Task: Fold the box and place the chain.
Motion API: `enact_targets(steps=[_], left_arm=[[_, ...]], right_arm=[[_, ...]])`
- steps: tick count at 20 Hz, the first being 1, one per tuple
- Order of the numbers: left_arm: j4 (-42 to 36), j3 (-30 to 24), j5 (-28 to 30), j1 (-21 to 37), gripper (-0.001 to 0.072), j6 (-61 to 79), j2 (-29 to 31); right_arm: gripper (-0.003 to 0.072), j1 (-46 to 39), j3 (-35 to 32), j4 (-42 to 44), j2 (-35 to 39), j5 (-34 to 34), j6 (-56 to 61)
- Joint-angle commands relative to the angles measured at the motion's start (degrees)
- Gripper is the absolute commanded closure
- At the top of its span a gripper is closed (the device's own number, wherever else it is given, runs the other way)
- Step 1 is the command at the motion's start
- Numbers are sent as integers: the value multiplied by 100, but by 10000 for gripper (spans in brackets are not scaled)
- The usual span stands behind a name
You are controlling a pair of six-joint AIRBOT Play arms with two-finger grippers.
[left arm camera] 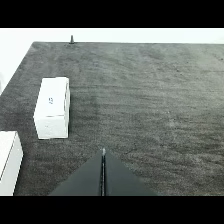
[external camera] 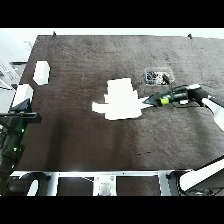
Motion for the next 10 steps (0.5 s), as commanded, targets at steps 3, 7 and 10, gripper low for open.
enact_targets(steps=[3,7,10], left_arm=[[0,0,0,2,688,2,-4],[0,0,2,2,689,2,-4],[0,0,0,2,688,2,-4]], right_arm=[[678,686,435,181,28,-1003,503],[677,721,435,181,20,-1014,619],[677,774,356,181,17,-1224,743]])
